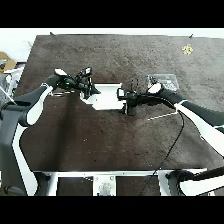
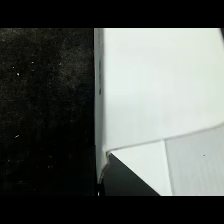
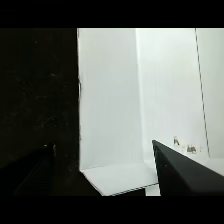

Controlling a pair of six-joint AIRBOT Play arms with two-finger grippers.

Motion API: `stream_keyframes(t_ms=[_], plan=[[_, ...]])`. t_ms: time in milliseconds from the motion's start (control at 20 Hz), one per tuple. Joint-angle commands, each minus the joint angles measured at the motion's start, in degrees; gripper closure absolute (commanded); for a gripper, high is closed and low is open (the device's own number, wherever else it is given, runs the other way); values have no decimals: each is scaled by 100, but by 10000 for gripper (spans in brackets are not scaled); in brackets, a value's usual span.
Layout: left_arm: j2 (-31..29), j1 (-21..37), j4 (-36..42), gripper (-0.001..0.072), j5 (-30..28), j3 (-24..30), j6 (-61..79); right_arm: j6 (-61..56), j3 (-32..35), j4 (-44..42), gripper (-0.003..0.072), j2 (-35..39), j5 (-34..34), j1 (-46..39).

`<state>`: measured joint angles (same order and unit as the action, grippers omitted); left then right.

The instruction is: Fold the box and place the chain.

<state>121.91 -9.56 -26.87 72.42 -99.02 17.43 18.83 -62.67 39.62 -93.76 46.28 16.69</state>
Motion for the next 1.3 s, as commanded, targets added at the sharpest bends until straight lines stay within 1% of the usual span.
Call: stream_keyframes(t_ms=[0, 150, 350, 450, 550, 750, 950, 1150, 1250], plan=[[0, -2, -2, 698, -2, 2, 0, -17, -39, 92, 13, -166, -525, 76], [0, -2, -2, 698, 0, 2, 0, -48, -76, -35, 13, -79, -916, 85], [0, -2, 2, 698, -2, 2, 0, -52, -136, -457, 14, 264, -925, -203], [0, -2, 9, 698, 0, 2, 0, 107, -402, -647, 14, 63, -518, -376], [0, -2, 11, 698, -2, 2, 0, -83, -798, -651, 13, -223, -153, -511], [0, -2, 11, 698, -2, 2, 0, -201, -1364, -717, 13, -723, 684, -625], [0, -2, 11, 698, -2, 2, 0, -302, -1784, -645, 14, -1176, 1207, -739], [0, -2, 13, 698, -2, 2, 0, -474, -2385, -651, 14, -1685, 1786, -804], [0, -2, 11, 698, 0, 2, 0, -498, -2629, -785, 14, -1930, 1982, -796]])
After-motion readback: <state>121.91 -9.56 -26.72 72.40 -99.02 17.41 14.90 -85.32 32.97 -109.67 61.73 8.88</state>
